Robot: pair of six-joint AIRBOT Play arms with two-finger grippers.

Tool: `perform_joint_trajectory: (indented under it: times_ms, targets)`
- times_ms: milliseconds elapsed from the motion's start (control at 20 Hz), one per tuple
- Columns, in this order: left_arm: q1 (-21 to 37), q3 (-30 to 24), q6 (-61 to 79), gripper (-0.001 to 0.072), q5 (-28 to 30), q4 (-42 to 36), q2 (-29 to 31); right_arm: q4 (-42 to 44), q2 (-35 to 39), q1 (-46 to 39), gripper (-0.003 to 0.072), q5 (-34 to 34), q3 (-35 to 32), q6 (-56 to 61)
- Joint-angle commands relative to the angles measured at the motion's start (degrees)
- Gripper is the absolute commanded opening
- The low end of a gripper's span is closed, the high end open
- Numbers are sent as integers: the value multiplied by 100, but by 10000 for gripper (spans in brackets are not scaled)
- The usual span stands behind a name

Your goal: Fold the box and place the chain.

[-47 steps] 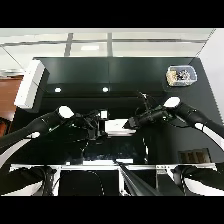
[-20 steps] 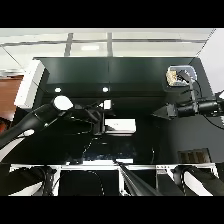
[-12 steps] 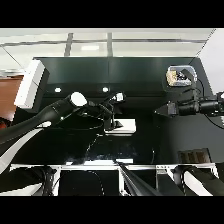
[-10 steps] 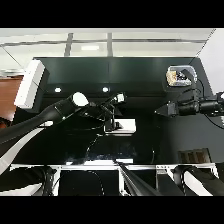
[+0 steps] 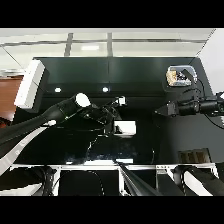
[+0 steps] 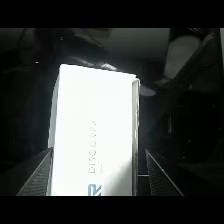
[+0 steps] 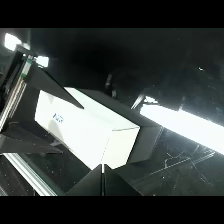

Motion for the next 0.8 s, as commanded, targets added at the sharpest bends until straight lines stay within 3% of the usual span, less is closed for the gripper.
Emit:
perform_joint_trajectory:
  times_ms: [0,200,400,550,600,700,750]
  targets:
    - [-15,7,457,717,-22,2,-4,-11,4,-4,15,-48,2,-4]
    - [-260,7,584,718,240,358,-7,-9,4,-4,15,-79,0,-2]
    - [-588,4,267,717,946,776,-33,-7,4,-4,14,-81,0,-2]
    - [-697,4,219,716,894,876,-140,-7,4,-4,14,-94,0,-2]
    - [-739,9,212,684,798,1080,-129,-9,4,-4,15,-105,0,0]
    - [-758,107,-485,352,557,1711,24,-9,4,-4,14,-118,0,-2]
    - [-732,170,-1198,348,522,2149,168,-17,4,-4,14,-120,0,-2]
